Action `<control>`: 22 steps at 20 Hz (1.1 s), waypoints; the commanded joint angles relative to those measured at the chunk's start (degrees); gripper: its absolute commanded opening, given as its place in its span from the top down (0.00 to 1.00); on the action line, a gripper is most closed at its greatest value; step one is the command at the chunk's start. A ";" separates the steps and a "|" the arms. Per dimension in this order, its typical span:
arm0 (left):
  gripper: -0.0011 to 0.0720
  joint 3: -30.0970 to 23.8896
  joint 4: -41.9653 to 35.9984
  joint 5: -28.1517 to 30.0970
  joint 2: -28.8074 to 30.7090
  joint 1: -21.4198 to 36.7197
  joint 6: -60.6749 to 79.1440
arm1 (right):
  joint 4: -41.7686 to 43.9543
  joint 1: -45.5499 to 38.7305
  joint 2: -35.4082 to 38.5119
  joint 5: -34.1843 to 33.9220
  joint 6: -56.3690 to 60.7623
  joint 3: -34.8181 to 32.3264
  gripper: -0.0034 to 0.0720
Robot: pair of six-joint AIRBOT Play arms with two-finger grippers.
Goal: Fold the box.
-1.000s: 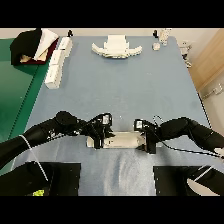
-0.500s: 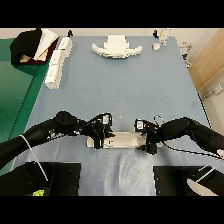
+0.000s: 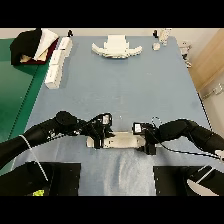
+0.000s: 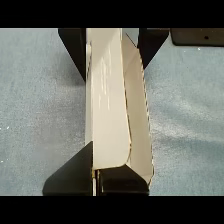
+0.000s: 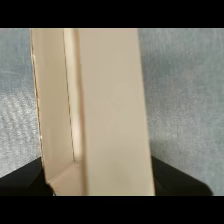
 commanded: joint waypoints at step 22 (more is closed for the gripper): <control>0.97 0.00 0.02 0.02 -0.02 0.02 0.00 | 0.66 -0.92 0.44 -0.02 0.20 -1.03 0.04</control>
